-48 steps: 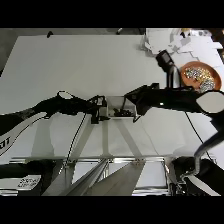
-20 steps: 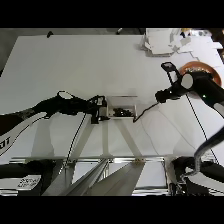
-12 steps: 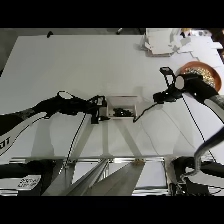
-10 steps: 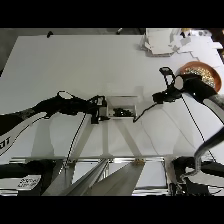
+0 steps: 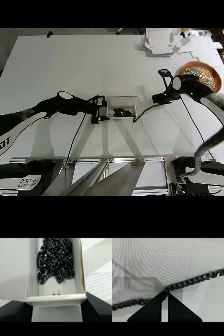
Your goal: Fold the box and place the chain.
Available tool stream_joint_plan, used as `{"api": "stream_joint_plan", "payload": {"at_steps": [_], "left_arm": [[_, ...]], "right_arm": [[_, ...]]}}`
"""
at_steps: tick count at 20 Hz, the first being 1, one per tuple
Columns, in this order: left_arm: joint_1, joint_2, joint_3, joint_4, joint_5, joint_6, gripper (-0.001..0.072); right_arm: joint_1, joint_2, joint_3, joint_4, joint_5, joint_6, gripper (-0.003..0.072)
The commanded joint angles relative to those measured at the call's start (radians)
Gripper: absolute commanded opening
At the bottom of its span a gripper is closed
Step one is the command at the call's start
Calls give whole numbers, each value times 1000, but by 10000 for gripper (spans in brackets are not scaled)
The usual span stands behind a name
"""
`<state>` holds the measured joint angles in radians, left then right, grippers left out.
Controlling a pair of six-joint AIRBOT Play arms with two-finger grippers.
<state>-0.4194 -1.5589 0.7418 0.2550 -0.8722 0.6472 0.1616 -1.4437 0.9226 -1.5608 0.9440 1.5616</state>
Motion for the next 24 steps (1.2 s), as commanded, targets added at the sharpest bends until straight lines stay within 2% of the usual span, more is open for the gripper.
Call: {"api": "stream_joint_plan", "payload": {"at_steps": [1, 5, 9, 12, 16, 21, 24], "left_arm": [[0, 0, 0, 0, 0, 0, 182], [0, 0, 0, 0, 0, 0, 182], [0, 0, 0, 0, 0, 0, 182], [0, 0, 0, 0, 0, 0, 182], [0, 0, 0, 0, 0, 0, 182], [0, 0, 0, 0, 0, 0, 182], [0, 0, 0, 0, 0, 0, 182]], "right_arm": [[1, 60, 2, -10, 9, -52, 20], [2, 220, 2, -1, 15, -58, 20], [2, 410, 2, 129, 52, -154, 20], [2, 550, 2, 345, 74, -288, 20], [2, 658, -2, 628, 107, -461, 20], [2, 694, -13, 966, 87, -697, 20], [2, 694, -13, 1074, 100, -754, 20]]}}
